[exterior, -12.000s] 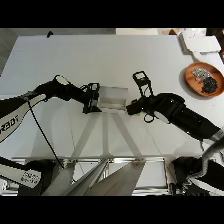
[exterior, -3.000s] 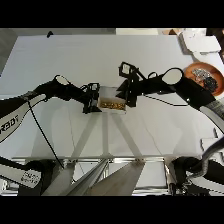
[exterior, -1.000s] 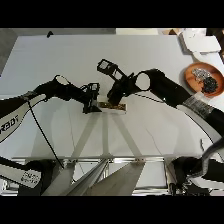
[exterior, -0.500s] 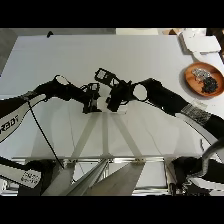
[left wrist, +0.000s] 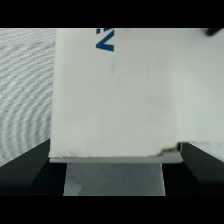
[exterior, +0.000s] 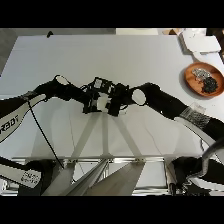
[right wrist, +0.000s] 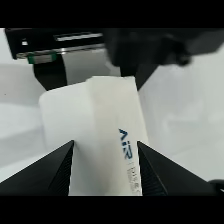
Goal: Fold the box and place the chain.
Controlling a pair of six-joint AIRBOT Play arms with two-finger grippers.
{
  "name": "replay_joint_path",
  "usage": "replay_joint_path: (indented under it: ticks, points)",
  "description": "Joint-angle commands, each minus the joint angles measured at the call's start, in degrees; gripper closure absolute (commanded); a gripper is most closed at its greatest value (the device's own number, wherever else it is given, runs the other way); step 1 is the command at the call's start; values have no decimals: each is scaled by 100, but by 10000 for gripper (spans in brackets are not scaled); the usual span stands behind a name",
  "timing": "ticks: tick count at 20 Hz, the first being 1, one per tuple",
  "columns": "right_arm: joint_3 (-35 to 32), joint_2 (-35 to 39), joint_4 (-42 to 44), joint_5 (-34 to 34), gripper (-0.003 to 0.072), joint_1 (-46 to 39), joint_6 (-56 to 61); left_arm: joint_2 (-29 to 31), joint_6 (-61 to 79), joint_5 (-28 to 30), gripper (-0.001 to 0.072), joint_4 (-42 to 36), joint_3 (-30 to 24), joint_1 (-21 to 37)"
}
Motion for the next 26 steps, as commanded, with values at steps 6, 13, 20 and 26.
replay_joint_path:
  ticks: [6, 13, 20, 26]
  points:
    - [-492, 103, -7, -595, 253, 74, -166, -2, 2, 0, 484, 0, 0, 2]
    - [-490, 127, -505, -874, 281, 74, -101, -2, 2, 0, 484, 0, 0, 2]
    - [-492, 127, -566, -874, 344, 74, -101, -2, 2, 0, 484, 0, 0, 2]
    - [-496, 118, -564, -863, 415, 74, -98, -2, 2, 0, 484, 0, 0, 0]
